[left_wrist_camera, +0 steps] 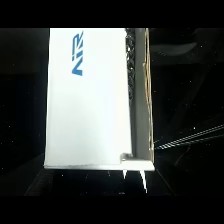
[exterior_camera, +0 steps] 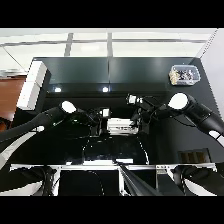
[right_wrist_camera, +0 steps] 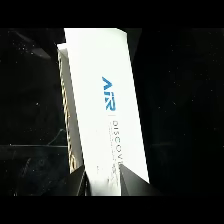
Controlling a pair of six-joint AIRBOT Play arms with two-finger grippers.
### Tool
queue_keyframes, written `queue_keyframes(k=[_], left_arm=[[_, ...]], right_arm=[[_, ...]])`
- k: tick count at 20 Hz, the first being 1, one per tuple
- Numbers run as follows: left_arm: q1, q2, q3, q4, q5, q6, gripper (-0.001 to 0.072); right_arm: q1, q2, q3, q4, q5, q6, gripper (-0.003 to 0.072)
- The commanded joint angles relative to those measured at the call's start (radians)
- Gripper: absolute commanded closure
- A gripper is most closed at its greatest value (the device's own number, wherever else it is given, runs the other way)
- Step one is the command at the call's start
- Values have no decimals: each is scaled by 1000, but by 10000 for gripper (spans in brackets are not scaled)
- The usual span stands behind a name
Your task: Fold the box and place the chain.
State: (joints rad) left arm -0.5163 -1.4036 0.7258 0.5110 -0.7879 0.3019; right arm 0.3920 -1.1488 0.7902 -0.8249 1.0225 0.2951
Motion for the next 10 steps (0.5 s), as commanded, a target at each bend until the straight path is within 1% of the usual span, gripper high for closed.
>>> queue_keyframes(k=[1, 2, 10], left_arm=[[0, 0, 1, 0, -1, 0, 305], [0, 0, 1, 0, -1, 0, 305], [0, 0, 1, 0, -1, 0, 305]], right_arm=[[1, -1, 0, -6, 2, 0, 470], [1, -1, 0, -6, 2, 0, 420], [3, -2, 0, -48, -3, 0, 424]])
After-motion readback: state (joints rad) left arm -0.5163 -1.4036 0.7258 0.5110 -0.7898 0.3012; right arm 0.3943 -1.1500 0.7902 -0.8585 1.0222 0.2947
